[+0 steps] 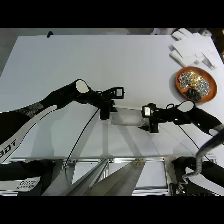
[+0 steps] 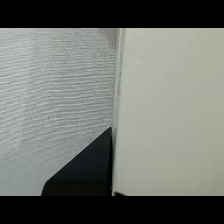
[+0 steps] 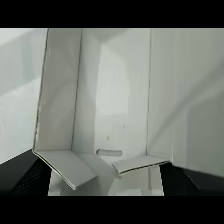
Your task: Fold the box and place the chain.
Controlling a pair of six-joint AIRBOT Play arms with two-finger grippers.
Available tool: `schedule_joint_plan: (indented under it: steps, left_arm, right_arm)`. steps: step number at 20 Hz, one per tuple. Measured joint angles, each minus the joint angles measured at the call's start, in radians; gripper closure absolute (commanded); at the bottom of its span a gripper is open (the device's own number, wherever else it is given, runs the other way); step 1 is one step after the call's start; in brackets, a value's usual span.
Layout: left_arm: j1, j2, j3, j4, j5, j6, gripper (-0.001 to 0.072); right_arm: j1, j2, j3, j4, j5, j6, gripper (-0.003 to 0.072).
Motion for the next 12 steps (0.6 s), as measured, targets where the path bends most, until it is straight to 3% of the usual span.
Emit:
schedule_joint_plan:
  steps: [9, 11, 12]
  left_arm:
    - [0.000, 0.000, 0.000, 0.000, 0.004, -0.001, 0.0698]
    - [0.000, 0.000, 0.000, 0.000, 0.004, -0.001, 0.0698]
    - [0.000, 0.000, 0.000, 0.000, 0.004, -0.001, 0.0698]
  right_arm:
    - [-0.027, -0.052, -0.009, 0.108, -0.007, -0.054, 0.0027]
    - [-0.028, -0.069, -0.009, 0.129, -0.006, -0.071, 0.0050]
    - [-0.028, -0.074, -0.009, 0.135, -0.006, -0.076, 0.0105]
